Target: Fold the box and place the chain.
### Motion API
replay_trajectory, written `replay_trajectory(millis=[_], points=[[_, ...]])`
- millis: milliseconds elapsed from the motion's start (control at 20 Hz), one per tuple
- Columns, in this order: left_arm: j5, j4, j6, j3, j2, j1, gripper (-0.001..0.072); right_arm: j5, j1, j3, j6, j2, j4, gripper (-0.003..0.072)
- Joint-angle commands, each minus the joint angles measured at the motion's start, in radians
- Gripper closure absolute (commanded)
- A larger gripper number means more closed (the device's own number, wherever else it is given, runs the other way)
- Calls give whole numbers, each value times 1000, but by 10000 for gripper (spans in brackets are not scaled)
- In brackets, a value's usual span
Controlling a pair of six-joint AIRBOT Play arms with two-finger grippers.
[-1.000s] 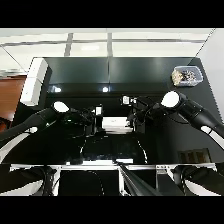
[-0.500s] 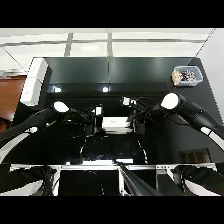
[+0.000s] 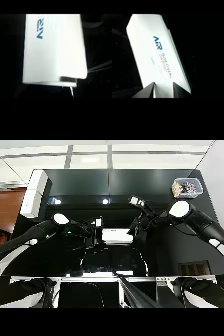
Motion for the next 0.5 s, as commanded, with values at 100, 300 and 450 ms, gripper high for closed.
replay_trajectory(millis=[100, 300, 450], points=[[-1, 0, 0, 0, -1, -1, 242, 51, -34, 0, 45, 12, 79, 440], [-1, 0, 0, 0, -1, -1, 242, -79, 20, 0, -21, 11, 52, -15], [-1, 0, 0, 0, -1, -1, 242, -111, 83, 0, -176, -3, 51, 0]])
